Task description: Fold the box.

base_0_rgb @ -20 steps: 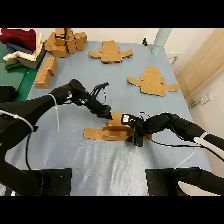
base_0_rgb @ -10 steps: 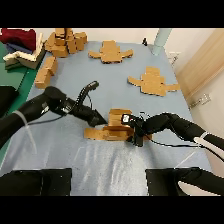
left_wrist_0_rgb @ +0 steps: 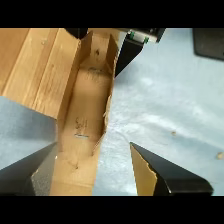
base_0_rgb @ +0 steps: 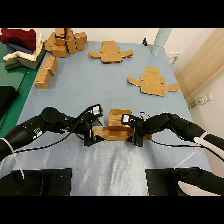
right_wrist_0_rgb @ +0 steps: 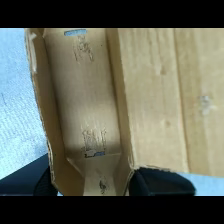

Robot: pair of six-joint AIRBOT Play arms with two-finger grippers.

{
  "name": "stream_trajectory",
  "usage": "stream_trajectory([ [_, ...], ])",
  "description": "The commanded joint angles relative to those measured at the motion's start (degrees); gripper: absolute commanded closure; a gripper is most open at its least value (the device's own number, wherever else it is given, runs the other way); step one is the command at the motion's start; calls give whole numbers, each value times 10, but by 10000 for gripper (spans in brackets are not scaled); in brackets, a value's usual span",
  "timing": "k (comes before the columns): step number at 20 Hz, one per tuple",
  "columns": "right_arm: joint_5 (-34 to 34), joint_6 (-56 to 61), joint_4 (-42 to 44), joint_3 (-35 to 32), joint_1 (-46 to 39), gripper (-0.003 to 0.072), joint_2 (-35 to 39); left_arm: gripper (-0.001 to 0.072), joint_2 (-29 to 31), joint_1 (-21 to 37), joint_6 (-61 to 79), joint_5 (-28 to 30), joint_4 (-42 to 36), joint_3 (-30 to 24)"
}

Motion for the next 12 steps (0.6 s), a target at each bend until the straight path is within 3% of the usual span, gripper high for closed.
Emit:
stream_trajectory([
  [1, 0, 0, 0, 0, 0, 176, 0, 26, -30, -5, 75, 41, 5, -13],
  [12, 0, 0, 0, 0, 0, 176, 0, 29, -113, -12, 89, 57, 2, 34],
])
